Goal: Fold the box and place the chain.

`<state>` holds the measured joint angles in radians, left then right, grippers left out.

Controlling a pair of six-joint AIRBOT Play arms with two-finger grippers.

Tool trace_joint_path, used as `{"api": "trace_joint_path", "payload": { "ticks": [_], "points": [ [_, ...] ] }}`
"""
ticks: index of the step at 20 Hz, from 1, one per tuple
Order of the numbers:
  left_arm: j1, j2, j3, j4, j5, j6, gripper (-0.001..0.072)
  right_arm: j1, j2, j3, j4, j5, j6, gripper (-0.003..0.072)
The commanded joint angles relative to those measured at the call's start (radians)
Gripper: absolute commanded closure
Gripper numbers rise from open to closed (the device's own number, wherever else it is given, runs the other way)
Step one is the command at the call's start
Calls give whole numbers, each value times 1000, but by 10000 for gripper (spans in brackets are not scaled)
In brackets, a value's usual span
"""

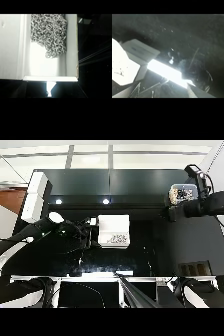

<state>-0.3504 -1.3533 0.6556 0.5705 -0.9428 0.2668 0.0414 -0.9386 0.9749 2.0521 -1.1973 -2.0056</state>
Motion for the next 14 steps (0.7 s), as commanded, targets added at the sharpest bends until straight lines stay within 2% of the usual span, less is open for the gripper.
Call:
{"api": "trace_joint_path", "payload": {
  "ticks": [1, 4, 9, 12, 14],
  "points": [
    [0, -1, 0, 1, 1, 0, 232, 76, -28, -24, 6, 144, 116, -18],
    [0, -1, 0, 1, 0, 0, 232, 150, -124, -14, 27, 240, 158, -18],
    [0, -1, 0, 1, 1, 0, 232, 259, -359, 105, 68, 283, 101, -18],
    [0, -1, 0, 1, 1, 0, 232, 306, -458, 180, 80, 267, 44, -17],
    [0, -1, 0, 1, 1, 0, 232, 332, -476, 199, 142, 207, -62, -16]
  ]
}}
